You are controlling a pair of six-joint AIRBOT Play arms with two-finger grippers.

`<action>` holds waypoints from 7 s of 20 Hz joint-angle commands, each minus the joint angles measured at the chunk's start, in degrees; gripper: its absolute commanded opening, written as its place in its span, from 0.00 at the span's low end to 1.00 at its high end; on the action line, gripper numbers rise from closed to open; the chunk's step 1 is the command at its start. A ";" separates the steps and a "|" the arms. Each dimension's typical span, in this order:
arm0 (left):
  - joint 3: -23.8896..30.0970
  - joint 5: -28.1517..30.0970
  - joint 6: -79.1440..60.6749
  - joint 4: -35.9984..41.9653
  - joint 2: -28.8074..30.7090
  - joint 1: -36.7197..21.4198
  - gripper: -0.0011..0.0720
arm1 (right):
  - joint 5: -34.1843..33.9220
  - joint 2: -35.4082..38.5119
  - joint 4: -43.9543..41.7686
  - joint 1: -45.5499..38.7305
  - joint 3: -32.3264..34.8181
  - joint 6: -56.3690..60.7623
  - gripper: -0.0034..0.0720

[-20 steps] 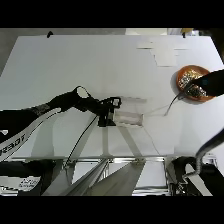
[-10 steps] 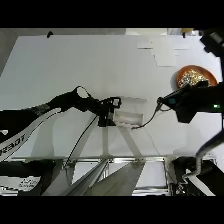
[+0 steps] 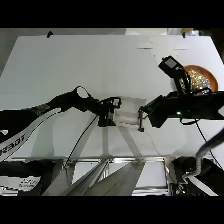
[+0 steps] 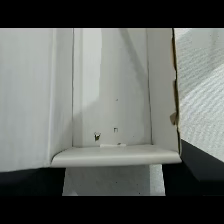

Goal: Fold the box and place the chain.

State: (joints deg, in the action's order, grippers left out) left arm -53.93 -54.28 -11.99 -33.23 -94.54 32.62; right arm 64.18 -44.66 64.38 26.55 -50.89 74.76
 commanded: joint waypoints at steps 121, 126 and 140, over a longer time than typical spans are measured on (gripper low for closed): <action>-0.07 0.02 0.00 -0.02 0.04 -0.02 0.20 | -5.77 -8.90 -9.18 -1.55 -6.05 -32.65 0.06; -0.07 0.02 0.00 -0.02 0.04 -0.02 0.20 | 0.76 -16.39 -9.57 -1.55 -6.05 -32.59 0.06; -0.07 -0.04 0.00 0.00 0.04 -0.02 0.20 | 3.17 -18.97 -8.57 -11.52 -9.16 -29.94 0.41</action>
State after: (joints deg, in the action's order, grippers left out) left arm -53.93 -54.28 -11.99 -33.23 -94.54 32.62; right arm 67.09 -64.86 54.22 19.64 -58.92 42.76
